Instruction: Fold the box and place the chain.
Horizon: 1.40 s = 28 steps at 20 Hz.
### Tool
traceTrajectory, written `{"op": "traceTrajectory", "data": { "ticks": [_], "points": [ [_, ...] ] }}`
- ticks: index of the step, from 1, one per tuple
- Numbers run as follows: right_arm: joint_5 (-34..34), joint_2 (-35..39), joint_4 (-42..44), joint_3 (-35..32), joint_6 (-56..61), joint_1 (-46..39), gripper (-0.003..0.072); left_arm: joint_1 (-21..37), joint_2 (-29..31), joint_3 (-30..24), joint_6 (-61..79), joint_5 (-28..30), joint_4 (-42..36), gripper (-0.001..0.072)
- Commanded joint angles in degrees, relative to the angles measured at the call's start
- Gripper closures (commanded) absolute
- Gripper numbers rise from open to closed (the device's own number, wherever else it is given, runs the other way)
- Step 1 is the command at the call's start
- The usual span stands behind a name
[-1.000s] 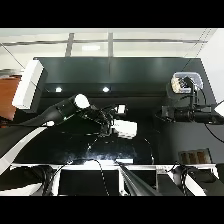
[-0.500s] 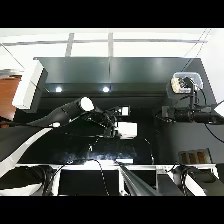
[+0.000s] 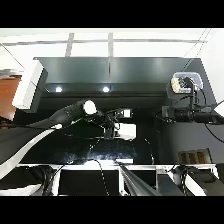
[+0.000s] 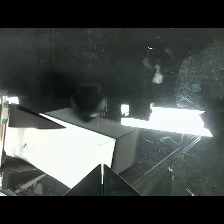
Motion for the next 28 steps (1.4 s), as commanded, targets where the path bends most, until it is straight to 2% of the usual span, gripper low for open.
{"op": "traceTrajectory", "data": {
  "ticks": [1, 5, 9, 12, 14, 15, 19, 23, 25, 28],
  "points": [
    [-0.24, 0.07, 0.0, 0.04, 0.02, 0.0, 0.0669, 0.7, 2.75, 0.09, -4.46, -1.95, 5.79, 0.0428],
    [-0.31, 0.07, 0.0, 0.04, 0.02, 0.0, 0.0669, 5.81, 8.79, 0.07, -16.13, -4.02, 11.45, 0.0425],
    [-0.24, 0.07, 0.0, 0.04, 0.02, 0.0, 0.0669, 17.07, 14.1, 0.0, -23.71, -11.45, 15.78, 0.0416],
    [-0.24, 0.07, 0.0, 0.04, 0.0, 0.0, 0.0669, 29.03, 17.44, -0.83, -30.32, -18.64, 19.1, 0.0409],
    [-0.37, 0.07, -0.02, 0.04, -0.28, 0.0, 0.0669, 37.64, 19.91, -2.95, -32.41, -20.92, 21.31, 0.0392],
    [-0.39, 0.07, -0.02, 0.04, -0.81, 0.0, 0.0669, 42.36, 21.42, -4.57, -33.2, -21.0, 22.45, 0.0348],
    [-0.59, 0.07, -0.02, 0.04, -2.54, 0.0, 0.0669, 62.6, 26.08, -9.64, -34.53, -21.81, 24.2, 0.0348],
    [-1.88, 0.07, -0.02, 0.04, -3.72, 0.0, 0.0669, 82.44, 27.67, -9.94, -34.69, -22.03, 23.85, 0.0347],
    [-2.62, 0.07, -0.02, 0.04, -4.07, 0.02, 0.067, 89.48, 27.61, -9.94, -34.36, -20.72, 23.91, 0.0347],
    [-4.02, 0.07, 0.0, 0.04, -4.04, 0.0, 0.0669, 95.76, 27.08, -9.97, -27.41, -17.84, 24.13, 0.0348]
  ]
}}
